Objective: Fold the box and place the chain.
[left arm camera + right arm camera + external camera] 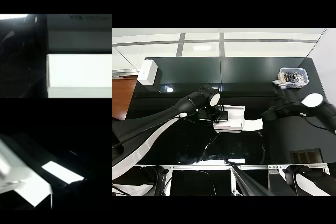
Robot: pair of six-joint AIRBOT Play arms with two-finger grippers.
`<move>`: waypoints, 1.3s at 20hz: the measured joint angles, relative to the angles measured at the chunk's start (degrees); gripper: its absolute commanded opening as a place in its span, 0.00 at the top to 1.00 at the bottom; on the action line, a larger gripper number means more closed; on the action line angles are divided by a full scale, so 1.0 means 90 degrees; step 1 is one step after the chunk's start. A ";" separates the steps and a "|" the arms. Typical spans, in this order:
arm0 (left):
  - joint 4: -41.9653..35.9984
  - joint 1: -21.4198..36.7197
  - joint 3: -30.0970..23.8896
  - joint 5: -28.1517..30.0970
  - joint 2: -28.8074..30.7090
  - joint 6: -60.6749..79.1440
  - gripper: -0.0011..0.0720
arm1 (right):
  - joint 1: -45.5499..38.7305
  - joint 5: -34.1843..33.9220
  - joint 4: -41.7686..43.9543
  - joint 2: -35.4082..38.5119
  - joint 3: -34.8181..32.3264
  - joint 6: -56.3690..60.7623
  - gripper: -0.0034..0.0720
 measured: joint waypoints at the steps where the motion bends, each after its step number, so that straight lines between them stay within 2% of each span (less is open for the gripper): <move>1: 0.0000 0.0000 0.0000 0.0000 0.0000 -0.0002 0.95 | -0.0457 0.0097 -0.0056 0.0015 -0.0141 0.0510 0.93; 3: 0.0000 0.0000 0.0000 0.0002 -0.0007 -0.0002 0.95 | -0.1188 0.0240 0.0185 -0.0073 -0.0500 0.1217 0.93; 5: 0.0002 0.0000 0.0000 0.0002 -0.0015 -0.0002 0.95 | -0.1438 0.0398 0.0576 -0.0316 -0.0801 0.1462 0.93; 9: 0.0005 0.0000 0.0000 0.0002 -0.0024 -0.0002 0.95 | -0.0733 0.0427 0.1464 -0.1066 -0.1054 0.1241 0.93; 12: 0.0005 0.0002 0.0000 -0.0022 -0.0024 -0.0005 0.95 | 0.0022 0.0325 0.2164 -0.1445 -0.0916 0.0636 0.90; 13: 0.0005 0.0000 0.0000 -0.0034 -0.0024 -0.0005 0.95 | 0.0165 0.0359 0.2302 -0.1506 -0.0789 0.0491 0.57; 14: 0.0005 0.0002 0.0000 -0.0032 -0.0024 -0.0005 0.95 | 0.0279 0.0488 0.2370 -0.1552 -0.0634 0.0376 0.13; 18: 0.0005 0.0002 0.0000 -0.0032 -0.0024 -0.0007 0.95 | 0.0520 0.1107 0.2511 -0.1642 -0.0073 0.0155 0.12; 19: 0.0005 0.0000 0.0000 -0.0032 -0.0024 -0.0007 0.95 | 0.0595 0.1195 0.2538 -0.1649 0.0032 0.0138 0.16; 20: 0.0005 0.0000 0.0000 -0.0032 -0.0024 -0.0007 0.95 | 0.0675 0.1229 0.2560 -0.1656 0.0119 0.0124 0.26; 21: 0.0005 0.0000 0.0000 -0.0029 -0.0024 -0.0007 0.95 | 0.0763 0.1234 0.2560 -0.1661 0.0202 0.0138 0.26; 22: 0.0005 0.0002 0.0000 -0.0029 -0.0024 -0.0007 0.95 | 0.0869 0.1229 0.2577 -0.1666 0.0294 0.0180 0.36; 23: 0.0005 0.0000 0.0000 -0.0032 -0.0024 -0.0007 0.95 | 0.0974 0.1207 0.2567 -0.1668 0.0389 0.0270 0.41; 26: 0.0005 0.0002 0.0000 -0.0032 -0.0024 -0.0007 0.95 | 0.1285 0.1035 0.2271 -0.1668 0.0699 0.0865 0.41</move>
